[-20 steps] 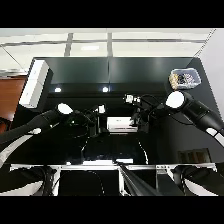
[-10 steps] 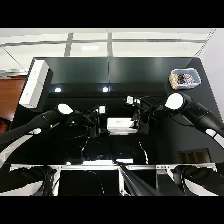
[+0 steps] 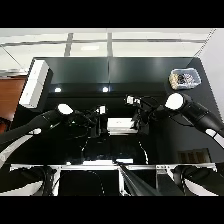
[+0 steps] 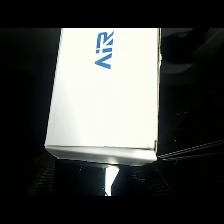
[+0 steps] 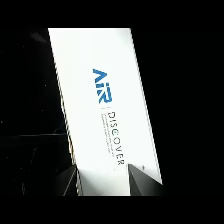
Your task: Fold the box and place the chain.
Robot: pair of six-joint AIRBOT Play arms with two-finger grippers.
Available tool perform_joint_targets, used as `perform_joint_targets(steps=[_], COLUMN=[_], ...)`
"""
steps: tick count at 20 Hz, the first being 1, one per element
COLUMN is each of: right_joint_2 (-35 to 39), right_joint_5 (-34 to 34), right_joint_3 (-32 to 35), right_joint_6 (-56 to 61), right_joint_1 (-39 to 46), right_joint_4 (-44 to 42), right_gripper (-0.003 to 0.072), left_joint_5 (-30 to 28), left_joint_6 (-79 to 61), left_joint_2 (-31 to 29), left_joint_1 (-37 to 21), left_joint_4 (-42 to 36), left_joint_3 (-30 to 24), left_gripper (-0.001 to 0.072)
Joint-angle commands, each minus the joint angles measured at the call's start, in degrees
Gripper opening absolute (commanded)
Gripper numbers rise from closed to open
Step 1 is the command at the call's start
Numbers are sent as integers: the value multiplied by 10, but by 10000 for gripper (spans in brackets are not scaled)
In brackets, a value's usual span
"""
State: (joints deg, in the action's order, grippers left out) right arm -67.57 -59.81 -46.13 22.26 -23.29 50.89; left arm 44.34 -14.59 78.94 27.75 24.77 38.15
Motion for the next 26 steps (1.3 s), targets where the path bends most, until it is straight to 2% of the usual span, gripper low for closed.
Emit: perform_joint_targets(steps=[1,7,11,12,13,14,16,18,21,23,26], right_joint_2=[-1,14,54,65,70,69,69,68,67,63,43], right_joint_5=[6,-5,-18,-38,-70,-113,-153,-129,-12,43,50], right_joint_3=[0,-9,-18,-18,-18,-13,24,72,123,130,131], right_joint_6=[1,14,106,154,208,257,297,293,325,353,360], right_joint_1=[0,0,14,25,41,60,94,111,108,104,101], right_joint_4=[2,2,1,1,1,0,-67,-209,-344,-343,-329], right_gripper=[386,386,384,353,135,10,10,10,10,10,10], left_joint_5=[-1,-1,-2,-2,-2,-2,-2,-2,-2,-2,-2], left_joint_6=[0,0,0,0,0,0,0,0,0,0,0], left_joint_2=[0,0,0,0,0,0,0,0,0,0,0], left_joint_1=[0,0,0,0,0,0,0,0,0,0,0], left_joint_4=[0,0,0,0,0,0,0,0,0,0,0], left_joint_3=[1,1,1,0,1,0,0,1,1,1,1], left_gripper=[464,464,464,464,464,464,464,464,464,464,464])
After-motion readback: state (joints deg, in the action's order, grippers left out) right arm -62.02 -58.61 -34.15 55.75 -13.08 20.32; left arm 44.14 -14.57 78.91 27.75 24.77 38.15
